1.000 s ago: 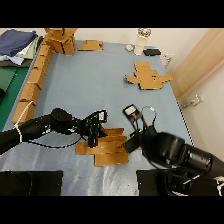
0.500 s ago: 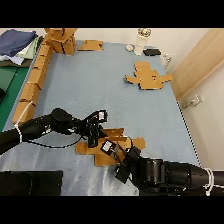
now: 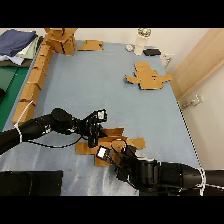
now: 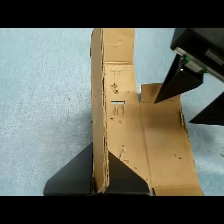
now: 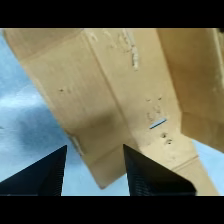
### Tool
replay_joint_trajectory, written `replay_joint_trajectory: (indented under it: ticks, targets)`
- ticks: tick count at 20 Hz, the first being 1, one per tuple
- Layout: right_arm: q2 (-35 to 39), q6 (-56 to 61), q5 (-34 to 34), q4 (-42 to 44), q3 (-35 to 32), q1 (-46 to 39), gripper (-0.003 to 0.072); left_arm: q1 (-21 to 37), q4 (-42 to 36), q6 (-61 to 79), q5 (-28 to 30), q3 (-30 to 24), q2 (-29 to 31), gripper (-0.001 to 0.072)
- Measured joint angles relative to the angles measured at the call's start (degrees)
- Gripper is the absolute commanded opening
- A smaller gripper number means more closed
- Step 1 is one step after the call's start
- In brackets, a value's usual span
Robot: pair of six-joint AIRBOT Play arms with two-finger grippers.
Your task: Fold the box.
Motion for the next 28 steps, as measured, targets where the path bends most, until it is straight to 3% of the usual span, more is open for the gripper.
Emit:
replay_joint_trajectory:
  ticks: [11, 21, 22, 23, 28]
  targets:
    - [-0.9, -0.4, -0.5, -6.3, 0.0, 0.0, 0.0516, -0.1, 0.0, 0.0, -0.2, 0.0, 0.0, 0.0012]
    - [-0.9, -0.4, 5.0, -8.5, 0.0, 0.0, 0.0523, -0.1, 0.0, 0.0, -0.2, 0.0, 0.0, 0.0013]
    - [-0.9, -0.4, 5.2, -8.9, 0.0, 0.0, 0.066, -0.1, 0.0, 0.0, -0.2, 0.0, 0.0, 0.0013]
    - [-0.9, -0.5, 5.3, -9.1, 0.0, 0.0, 0.0709, -0.1, 0.0, 0.0, -0.2, 0.0, 0.0, 0.0013]
    - [0.7, -3.0, 4.0, -8.3, 0.0, -1.9, 0.0709, -0.1, 0.0, 0.0, -0.2, 0.0, 0.0, 0.0013]
